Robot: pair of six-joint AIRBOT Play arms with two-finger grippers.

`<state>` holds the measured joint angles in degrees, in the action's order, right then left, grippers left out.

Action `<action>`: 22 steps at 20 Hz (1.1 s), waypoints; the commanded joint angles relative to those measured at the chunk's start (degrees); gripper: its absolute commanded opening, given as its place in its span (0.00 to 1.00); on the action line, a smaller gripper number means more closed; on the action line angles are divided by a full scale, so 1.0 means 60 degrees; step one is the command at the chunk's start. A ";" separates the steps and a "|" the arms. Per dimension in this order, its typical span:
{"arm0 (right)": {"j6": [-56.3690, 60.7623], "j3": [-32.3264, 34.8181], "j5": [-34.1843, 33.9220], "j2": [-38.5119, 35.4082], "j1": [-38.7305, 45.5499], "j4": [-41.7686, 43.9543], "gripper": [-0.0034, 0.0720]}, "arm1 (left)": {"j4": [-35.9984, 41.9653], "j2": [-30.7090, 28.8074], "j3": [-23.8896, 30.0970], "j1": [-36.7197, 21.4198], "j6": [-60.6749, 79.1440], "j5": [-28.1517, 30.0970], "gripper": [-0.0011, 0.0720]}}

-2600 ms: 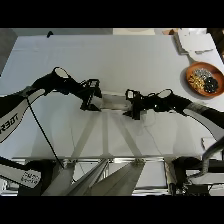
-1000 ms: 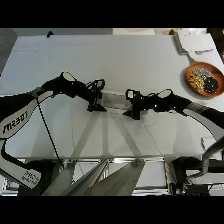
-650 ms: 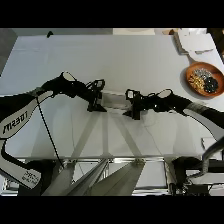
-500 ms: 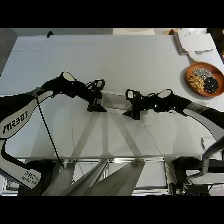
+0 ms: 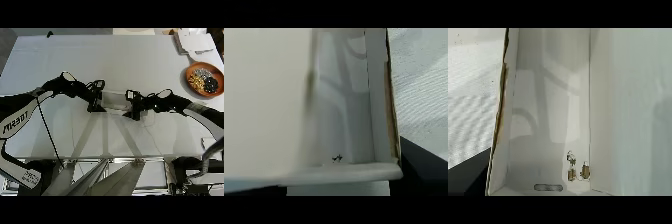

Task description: Fold the box and place the chain.

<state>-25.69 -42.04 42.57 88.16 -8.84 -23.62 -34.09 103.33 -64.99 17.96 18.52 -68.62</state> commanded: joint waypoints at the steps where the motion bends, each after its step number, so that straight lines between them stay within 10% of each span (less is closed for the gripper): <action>1: 0.0025 0.0004 -0.0025 -0.0157 0.0022 -0.0590 0.88 | 0.0015 -0.0004 0.0000 0.0000 0.0022 0.0076 0.52; 22: 0.1162 0.0004 0.1330 -0.1938 0.1953 -0.2769 0.92 | 0.0022 0.0000 0.0000 0.0000 0.0022 0.0076 0.52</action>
